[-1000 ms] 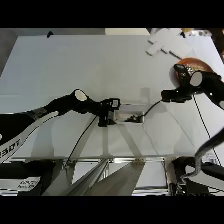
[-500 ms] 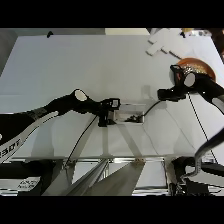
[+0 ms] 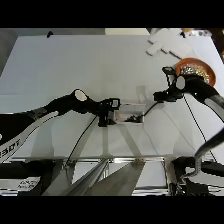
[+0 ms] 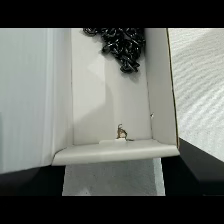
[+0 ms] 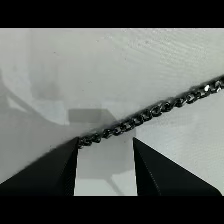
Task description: Fold the box and place the chain.
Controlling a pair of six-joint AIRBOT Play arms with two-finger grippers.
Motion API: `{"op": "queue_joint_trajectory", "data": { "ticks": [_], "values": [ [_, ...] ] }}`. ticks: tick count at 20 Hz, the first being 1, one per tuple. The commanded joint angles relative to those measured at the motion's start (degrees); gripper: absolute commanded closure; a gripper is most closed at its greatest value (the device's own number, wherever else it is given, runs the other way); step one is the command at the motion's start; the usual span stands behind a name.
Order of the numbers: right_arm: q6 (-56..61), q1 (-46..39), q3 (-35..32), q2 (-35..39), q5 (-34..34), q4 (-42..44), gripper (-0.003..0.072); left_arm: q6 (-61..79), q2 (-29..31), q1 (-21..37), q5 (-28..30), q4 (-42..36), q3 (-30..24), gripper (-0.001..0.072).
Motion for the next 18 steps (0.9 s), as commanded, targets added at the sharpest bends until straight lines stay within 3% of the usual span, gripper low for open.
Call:
{"op": "queue_joint_trajectory", "data": {
  "ticks": [1,4,8,11,12,16,18],
  "values": [
    [1.46,0.20,0.04,-0.39,0.20,-1.14,0.0352,0.02,-0.02,0.00,0.00,0.02,-0.02,0.0701],
    [2.29,0.20,0.07,-1.95,-0.81,-0.26,0.0356,0.02,-0.02,0.00,0.00,0.02,-0.02,0.0701],
    [2.27,0.20,0.07,-2.03,-1.79,0.39,0.0418,0.02,-0.02,0.00,0.00,0.02,-0.02,0.0701],
    [1.11,0.20,0.07,-2.01,-0.55,0.37,0.0649,0.02,-0.02,0.00,0.00,0.02,-0.02,0.0701],
    [-0.28,0.20,0.07,-1.73,-0.28,0.37,0.0674,0.02,-0.02,0.00,0.00,0.00,-0.02,0.0701],
    [-0.96,0.20,0.07,6.32,-1.27,0.31,0.0675,0.02,-0.02,0.00,0.00,0.02,-0.02,0.0701],
    [-2.16,0.48,0.04,12.90,1.70,0.50,0.0675,0.02,-0.02,0.00,0.00,0.02,-0.02,0.0701]
  ]
}}
